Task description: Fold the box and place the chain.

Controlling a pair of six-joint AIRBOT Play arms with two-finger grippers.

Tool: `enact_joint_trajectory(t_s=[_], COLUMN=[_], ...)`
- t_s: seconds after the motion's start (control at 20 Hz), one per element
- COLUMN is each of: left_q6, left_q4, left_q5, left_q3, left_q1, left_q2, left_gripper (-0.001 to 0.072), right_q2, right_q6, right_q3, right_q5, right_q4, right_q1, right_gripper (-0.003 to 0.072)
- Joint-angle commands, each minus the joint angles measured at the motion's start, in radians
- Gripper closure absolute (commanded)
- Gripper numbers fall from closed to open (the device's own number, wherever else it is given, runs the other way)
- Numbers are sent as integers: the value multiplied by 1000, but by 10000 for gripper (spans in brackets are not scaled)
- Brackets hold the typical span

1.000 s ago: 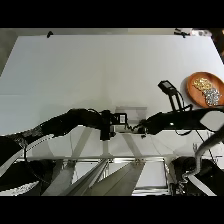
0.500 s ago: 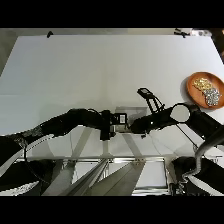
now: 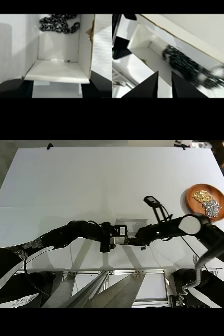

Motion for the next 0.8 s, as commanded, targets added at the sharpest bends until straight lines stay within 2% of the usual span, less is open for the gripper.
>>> enact_joint_trajectory(t_s=[0.0,0.1,0.15,0.25,0.3,0.35,0.45,0.6,0.75], left_q6=[0,0,0,0,0,0,0,0,0], left_q4=[0,0,0,0,0,0,0,0,0], left_q5=[0,0,0,0,0,0,0,0,0], left_q3=[0,0,0,0,0,0,0,0,0], left_q1=[1,1,1,1,1,1,1,1,1], left_q2=[0,0,0,0,0,0,0,0,0], left_gripper=[433,433,433,433,433,433,433,433,433], right_q2=[156,216,220,201,183,158,101,14,-55], right_q6=[-9,-45,-74,-234,-367,-494,-685,-935,-1078], right_q3=[3,2,2,-13,-30,-48,-65,-66,-68], right_q5=[207,317,318,223,162,116,97,115,115], right_q4=[-174,-323,-371,-351,-277,-209,-153,-159,-200], right_q1=[-117,-188,-210,-216,-216,-216,-216,-216,-193], right_gripper=[502,481,408,28,-7,-7,-7,-7,-11])
